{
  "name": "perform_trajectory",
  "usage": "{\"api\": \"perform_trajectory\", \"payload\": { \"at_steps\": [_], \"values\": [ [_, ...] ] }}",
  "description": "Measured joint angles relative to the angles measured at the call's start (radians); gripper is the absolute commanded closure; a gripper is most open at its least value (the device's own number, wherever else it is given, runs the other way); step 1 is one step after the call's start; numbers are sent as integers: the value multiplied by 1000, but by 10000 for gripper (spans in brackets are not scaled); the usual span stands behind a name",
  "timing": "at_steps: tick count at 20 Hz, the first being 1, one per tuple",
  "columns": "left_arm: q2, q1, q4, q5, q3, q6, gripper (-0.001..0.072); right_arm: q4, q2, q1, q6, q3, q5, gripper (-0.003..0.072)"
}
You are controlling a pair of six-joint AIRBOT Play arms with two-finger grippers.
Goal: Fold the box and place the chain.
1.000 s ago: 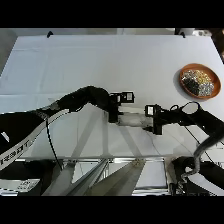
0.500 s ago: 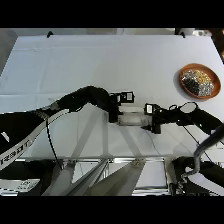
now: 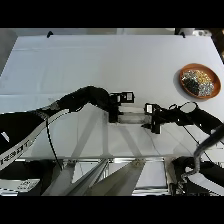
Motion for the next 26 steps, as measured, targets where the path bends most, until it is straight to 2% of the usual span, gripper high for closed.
{"api": "perform_trajectory", "payload": {
  "at_steps": [26],
  "values": [
    [0, 0, 0, 0, 0, 0, 696, -33, -3, 1, -2, 0, -42, 249]
  ]
}}
